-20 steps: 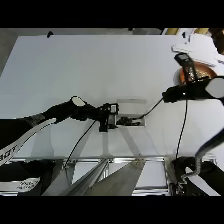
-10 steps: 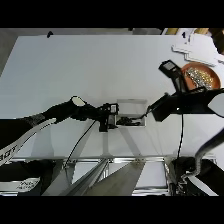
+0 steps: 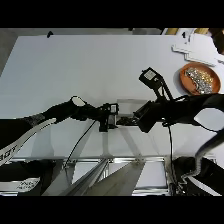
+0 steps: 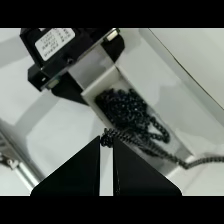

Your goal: Fold the box and place the chain.

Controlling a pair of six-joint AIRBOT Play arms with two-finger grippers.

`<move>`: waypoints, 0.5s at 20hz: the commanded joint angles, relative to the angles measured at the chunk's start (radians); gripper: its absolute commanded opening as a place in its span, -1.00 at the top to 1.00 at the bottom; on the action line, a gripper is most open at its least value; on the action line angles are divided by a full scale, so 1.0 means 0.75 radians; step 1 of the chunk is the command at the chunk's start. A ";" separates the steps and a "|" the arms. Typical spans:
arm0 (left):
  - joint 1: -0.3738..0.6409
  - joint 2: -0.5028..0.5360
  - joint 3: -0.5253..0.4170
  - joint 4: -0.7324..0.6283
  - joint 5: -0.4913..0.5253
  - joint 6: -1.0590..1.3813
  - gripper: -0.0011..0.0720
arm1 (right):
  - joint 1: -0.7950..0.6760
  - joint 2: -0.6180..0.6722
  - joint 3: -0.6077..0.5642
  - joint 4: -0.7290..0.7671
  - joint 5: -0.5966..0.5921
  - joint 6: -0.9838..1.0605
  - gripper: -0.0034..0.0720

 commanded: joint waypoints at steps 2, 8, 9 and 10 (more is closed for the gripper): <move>-0.001 0.000 0.000 0.000 0.000 0.001 0.51 | 0.032 -0.105 -0.007 -0.001 -0.058 0.030 0.85; -0.001 0.000 0.000 0.000 0.000 0.001 0.51 | 0.021 -0.247 0.005 -0.039 0.003 0.031 0.23; -0.001 0.000 0.000 0.000 0.000 0.001 0.51 | 0.000 -0.236 0.027 -0.064 0.028 0.045 0.23; -0.001 0.000 0.000 0.001 0.000 0.001 0.51 | -0.040 -0.225 0.065 -0.093 0.069 0.085 0.23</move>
